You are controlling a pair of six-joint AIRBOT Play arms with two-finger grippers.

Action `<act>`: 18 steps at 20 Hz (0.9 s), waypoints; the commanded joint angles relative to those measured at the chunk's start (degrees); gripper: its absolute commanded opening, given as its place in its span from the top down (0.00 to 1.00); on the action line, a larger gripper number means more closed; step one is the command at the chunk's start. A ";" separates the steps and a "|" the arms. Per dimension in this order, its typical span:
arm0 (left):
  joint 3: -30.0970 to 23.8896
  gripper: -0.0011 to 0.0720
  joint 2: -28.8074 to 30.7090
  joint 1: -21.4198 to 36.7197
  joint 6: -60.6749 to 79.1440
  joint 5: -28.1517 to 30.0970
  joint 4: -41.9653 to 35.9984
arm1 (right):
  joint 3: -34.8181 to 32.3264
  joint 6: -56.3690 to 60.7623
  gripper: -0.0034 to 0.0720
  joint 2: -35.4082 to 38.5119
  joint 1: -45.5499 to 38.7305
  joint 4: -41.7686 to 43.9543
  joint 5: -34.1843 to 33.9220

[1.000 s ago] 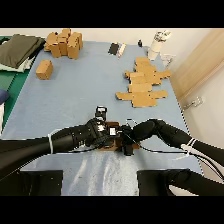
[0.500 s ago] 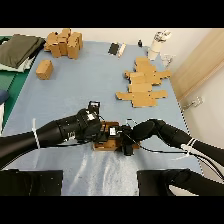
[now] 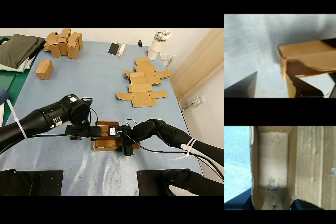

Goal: Fold the box.

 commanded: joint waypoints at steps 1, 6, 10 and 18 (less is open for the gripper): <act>0.02 0.46 0.48 3.63 5.81 -5.92 -1.60 | -0.02 0.02 0.26 0.00 0.02 0.00 0.00; -0.07 0.97 0.55 3.96 26.73 -6.23 -4.26 | -0.02 0.02 0.26 0.02 0.02 0.00 0.00; -1.66 0.97 3.65 2.47 50.23 -0.48 -8.48 | -0.02 0.02 0.26 0.02 0.02 0.00 0.02; -17.77 0.16 8.79 12.31 106.18 17.75 -23.34 | -0.02 0.02 0.26 0.02 0.00 -0.07 0.00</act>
